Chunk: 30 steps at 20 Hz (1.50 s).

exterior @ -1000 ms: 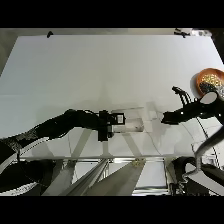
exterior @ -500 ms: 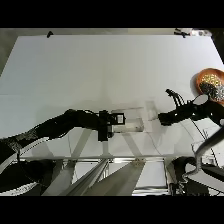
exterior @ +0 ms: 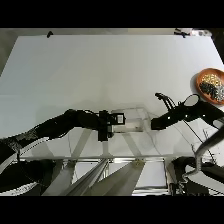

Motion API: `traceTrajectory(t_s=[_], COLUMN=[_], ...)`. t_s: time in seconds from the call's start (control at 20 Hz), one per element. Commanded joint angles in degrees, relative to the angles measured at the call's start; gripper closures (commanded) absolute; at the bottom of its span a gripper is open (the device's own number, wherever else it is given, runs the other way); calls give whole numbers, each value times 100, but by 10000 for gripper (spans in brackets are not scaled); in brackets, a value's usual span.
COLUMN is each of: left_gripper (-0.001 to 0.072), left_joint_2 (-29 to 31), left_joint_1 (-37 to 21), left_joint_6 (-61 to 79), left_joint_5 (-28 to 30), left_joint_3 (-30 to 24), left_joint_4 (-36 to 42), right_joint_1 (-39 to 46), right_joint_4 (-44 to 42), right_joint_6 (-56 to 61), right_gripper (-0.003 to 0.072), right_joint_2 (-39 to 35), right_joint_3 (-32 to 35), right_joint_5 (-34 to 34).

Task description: Fold the box and place the chain.

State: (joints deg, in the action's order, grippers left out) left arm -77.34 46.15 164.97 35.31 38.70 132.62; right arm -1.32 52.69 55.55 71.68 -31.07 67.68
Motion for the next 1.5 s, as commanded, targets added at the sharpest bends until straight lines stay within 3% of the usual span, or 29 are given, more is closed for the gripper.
traceTrajectory(t_s=[0.0, 0.35, 0.65, 0.8, 1.1, 1.3, 1.45], left_gripper=[696, 696, 696, 697, 697, 696, 696], left_joint_2=[0, 0, 0, 0, 0, 0, 0], left_joint_1=[0, 2, 2, 2, 2, 2, 2], left_joint_6=[0, 0, 0, -2, 0, 0, 0], left_joint_5=[-2, 0, 0, 0, 0, -2, 0], left_joint_3=[7, 7, 7, 7, 7, 7, 7], left_joint_4=[-2, -2, -2, 0, -2, -2, 0], right_joint_1=[-33, -33, -35, -35, -553, -1075, -1285], right_joint_4=[-17, -101, -1047, -1054, -1034, -291, -216], right_joint_6=[170, 361, 94, 96, 256, 994, 1464], right_gripper=[420, 417, 397, 270, 268, 268, 269], right_joint_2=[-122, -706, -750, -750, -750, -752, -752], right_joint_3=[0, -17, -17, -17, -20, -262, -348], right_joint_5=[426, 503, 341, 166, -356, -568, -645])
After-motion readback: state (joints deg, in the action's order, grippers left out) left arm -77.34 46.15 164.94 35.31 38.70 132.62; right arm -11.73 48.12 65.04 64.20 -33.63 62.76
